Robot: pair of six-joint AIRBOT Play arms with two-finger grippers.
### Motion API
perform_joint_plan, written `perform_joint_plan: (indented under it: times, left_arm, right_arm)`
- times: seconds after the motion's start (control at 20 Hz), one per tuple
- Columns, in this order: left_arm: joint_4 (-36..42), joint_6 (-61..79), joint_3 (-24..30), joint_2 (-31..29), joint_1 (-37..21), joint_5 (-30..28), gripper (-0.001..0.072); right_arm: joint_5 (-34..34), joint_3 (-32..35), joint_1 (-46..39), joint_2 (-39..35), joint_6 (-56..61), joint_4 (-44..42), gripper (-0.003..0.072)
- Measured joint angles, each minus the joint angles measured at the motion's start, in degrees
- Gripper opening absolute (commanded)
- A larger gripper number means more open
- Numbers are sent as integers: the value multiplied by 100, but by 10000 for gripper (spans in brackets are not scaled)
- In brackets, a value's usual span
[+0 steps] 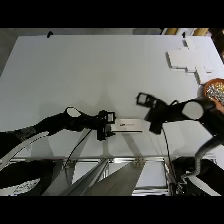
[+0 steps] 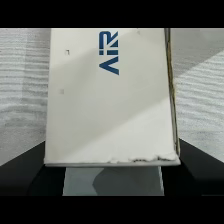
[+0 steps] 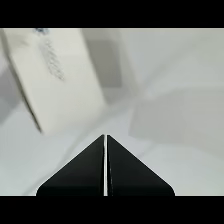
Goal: Fold the box and place the chain.
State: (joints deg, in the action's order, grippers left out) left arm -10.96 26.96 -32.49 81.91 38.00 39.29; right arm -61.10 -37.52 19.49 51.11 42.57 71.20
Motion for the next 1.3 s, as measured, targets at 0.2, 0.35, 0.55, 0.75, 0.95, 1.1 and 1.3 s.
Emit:
perform_joint_plan:
  times: [0.2, 0.35, 0.55, 0.75, 0.95, 1.1, 1.3]
  left_arm:
    - [-2, 0, 0, 0, 0, -2, 254]
    - [-2, 0, 0, 0, 0, -2, 254]
    - [-2, 2, 0, 0, -2, -2, 254]
    - [-2, 2, 0, 0, -2, -4, 254]
    - [7, 4, 0, 0, 0, -17, 254]
    - [48, -11, 0, 0, 0, -59, 254]
    - [66, -177, 0, -7, -4, -103, 255]
  right_arm:
    - [-291, 192, -1169, -90, 1329, 540, 20]
    - [-334, 332, -1753, -111, 1821, 682, 21]
    - [-260, 398, -2059, -118, 2076, 739, 20]
    - [-232, 420, -2144, -118, 2170, 756, 20]
    - [-223, 420, -2166, -118, 2194, 765, 20]
    - [-219, 420, -2173, -118, 2199, 767, 20]
    - [-216, 420, -2170, -118, 2205, 767, 20]
